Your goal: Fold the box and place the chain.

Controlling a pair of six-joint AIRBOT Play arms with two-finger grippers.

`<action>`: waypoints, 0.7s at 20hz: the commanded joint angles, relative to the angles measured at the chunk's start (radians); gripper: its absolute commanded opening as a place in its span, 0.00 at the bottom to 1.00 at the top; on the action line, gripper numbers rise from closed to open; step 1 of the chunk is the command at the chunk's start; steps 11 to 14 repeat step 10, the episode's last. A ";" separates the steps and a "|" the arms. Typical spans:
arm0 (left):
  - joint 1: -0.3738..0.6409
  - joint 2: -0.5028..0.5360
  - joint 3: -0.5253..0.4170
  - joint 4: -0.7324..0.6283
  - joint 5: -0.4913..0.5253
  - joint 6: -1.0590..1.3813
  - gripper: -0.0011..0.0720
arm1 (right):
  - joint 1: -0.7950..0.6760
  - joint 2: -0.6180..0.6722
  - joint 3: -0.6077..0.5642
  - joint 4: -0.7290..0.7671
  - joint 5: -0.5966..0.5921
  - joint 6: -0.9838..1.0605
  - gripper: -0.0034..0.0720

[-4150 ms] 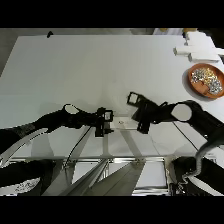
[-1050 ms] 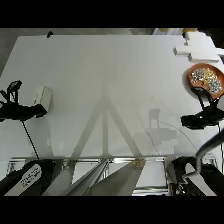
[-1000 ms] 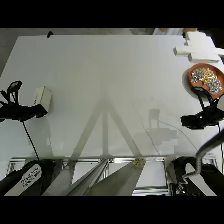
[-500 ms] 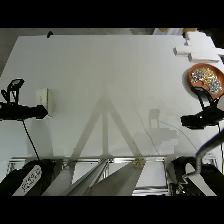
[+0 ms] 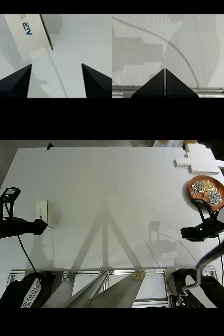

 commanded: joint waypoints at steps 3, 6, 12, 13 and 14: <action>-0.004 0.028 0.000 -0.004 0.003 -0.001 0.96 | -0.001 0.001 0.000 0.000 0.000 0.000 0.07; -0.004 0.028 0.000 -0.004 0.011 0.000 0.96 | -0.001 0.001 0.000 0.000 0.000 0.000 0.07; -0.004 0.028 0.000 -0.004 0.016 0.000 0.96 | -0.001 0.001 0.000 0.000 0.000 0.000 0.07; -0.004 0.028 0.000 -0.004 0.016 0.000 0.96 | -0.001 0.001 0.000 0.000 0.000 0.000 0.07; -0.004 0.028 0.000 -0.004 0.016 0.000 0.96 | -0.001 0.001 0.000 0.000 0.000 0.000 0.07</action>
